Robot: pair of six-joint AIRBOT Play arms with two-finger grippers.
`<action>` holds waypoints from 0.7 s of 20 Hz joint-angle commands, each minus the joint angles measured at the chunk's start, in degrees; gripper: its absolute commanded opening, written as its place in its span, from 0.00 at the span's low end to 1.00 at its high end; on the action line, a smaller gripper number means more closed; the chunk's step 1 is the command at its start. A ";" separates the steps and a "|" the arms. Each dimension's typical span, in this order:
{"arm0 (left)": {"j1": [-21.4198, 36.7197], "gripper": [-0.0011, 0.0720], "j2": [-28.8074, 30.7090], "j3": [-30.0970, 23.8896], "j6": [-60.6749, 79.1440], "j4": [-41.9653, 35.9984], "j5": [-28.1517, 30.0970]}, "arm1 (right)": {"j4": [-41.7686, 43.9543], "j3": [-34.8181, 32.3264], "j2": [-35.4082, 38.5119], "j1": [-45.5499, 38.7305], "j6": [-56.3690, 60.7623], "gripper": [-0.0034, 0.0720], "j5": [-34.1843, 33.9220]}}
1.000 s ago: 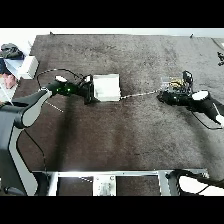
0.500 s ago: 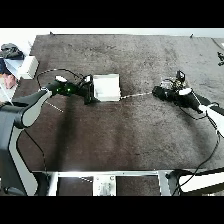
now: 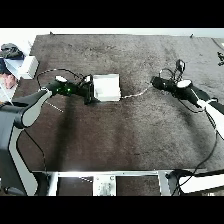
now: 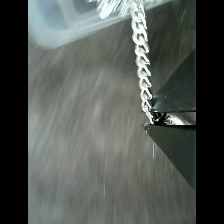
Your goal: Fold the box and place the chain.
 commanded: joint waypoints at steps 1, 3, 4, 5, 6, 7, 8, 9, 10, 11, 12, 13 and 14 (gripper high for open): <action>0.04 0.65 0.04 0.04 0.02 0.00 0.00 | 0.11 0.42 9.90 4.13 -5.20 0.03 0.42; 0.04 0.65 0.04 0.04 0.02 0.00 -0.02 | 0.09 0.42 15.98 6.54 -8.13 0.04 -1.16; 0.04 0.65 0.04 0.04 0.02 0.00 0.00 | -0.28 0.42 18.56 7.65 -9.35 0.03 -2.01; 0.04 0.65 0.04 0.04 0.02 0.00 0.00 | -0.81 0.44 20.50 8.59 -9.55 0.03 -2.82; 0.04 0.65 0.04 0.04 0.02 0.02 0.00 | -1.38 0.61 22.05 9.68 -9.57 0.03 -3.63; 0.04 0.65 0.04 0.04 0.02 0.00 0.00 | -2.73 1.20 22.86 10.54 -9.57 0.03 -3.82; 0.07 0.65 0.04 0.04 0.02 0.02 0.00 | -3.19 2.05 23.28 11.39 -9.57 0.03 -3.80; 0.04 0.65 0.04 0.04 0.02 0.00 0.00 | -3.82 2.84 23.32 12.15 -9.55 0.03 -3.82; 0.04 0.65 0.04 0.04 0.02 0.02 0.00 | -4.24 3.54 23.30 12.96 -9.55 0.03 -3.82; 0.04 0.65 0.04 0.04 0.02 0.02 0.00 | -4.24 4.13 23.30 13.97 -9.55 0.03 -3.74; 0.04 0.65 0.04 0.04 0.02 0.00 0.00 | -4.22 4.68 23.30 15.06 -9.55 0.03 -3.74; 0.04 0.65 0.04 0.04 0.02 0.00 0.00 | -4.24 5.38 23.26 16.37 -9.57 0.03 -3.65; 0.04 0.65 0.04 0.04 0.02 0.02 0.00 | -4.59 6.21 23.26 17.99 -9.57 0.03 -3.65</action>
